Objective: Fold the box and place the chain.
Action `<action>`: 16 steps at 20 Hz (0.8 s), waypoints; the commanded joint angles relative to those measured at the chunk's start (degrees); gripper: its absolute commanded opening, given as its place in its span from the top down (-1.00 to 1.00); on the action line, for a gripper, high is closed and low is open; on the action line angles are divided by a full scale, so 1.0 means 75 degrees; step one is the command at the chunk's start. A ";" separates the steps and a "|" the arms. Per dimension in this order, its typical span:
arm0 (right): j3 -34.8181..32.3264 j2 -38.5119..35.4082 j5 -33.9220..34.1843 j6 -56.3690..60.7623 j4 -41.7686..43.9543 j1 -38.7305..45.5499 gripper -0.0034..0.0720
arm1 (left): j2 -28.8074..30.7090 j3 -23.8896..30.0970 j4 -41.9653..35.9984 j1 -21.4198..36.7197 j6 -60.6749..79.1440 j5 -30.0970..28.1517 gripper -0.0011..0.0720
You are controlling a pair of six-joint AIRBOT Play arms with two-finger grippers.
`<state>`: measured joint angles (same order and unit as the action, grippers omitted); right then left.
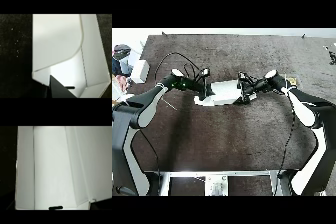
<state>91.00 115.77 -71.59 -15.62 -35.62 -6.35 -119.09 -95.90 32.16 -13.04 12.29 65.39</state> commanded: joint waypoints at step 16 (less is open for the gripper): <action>0.0026 0.0108 0.0032 0.0000 -0.0017 -0.0035 -0.67 | -0.0003 0.0000 -0.0003 -0.0003 0.0000 0.0000 0.93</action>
<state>91.13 116.44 -71.94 -15.42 -35.73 -6.55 -119.09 -95.90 32.14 -13.08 12.29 65.39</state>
